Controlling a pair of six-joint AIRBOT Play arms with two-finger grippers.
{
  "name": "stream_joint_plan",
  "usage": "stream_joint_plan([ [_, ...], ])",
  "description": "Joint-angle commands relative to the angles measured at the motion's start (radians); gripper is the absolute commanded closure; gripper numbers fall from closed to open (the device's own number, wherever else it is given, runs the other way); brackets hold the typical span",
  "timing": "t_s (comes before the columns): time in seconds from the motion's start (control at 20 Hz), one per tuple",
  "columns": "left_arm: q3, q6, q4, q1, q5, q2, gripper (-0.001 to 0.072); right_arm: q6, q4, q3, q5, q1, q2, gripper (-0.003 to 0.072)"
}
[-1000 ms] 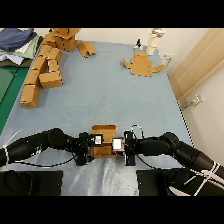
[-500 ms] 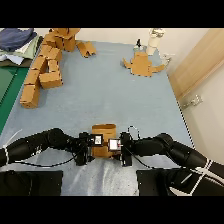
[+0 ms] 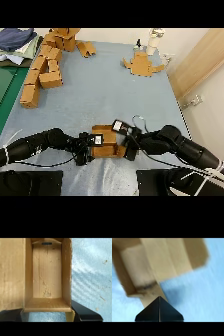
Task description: Fold the box.
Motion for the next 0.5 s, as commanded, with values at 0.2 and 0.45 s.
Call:
stream_joint_plan([
  [0.2,0.0,0.001,0.001,0.0,0.0,0.0,0.0191,0.762,-0.301,0.042,-0.381,-0.161,0.058,0.0683],
  [0.45,0.0,0.001,0.001,0.0,0.001,0.0,0.0191,0.748,-0.033,-0.072,-0.173,-0.213,-0.007,0.0683],
])
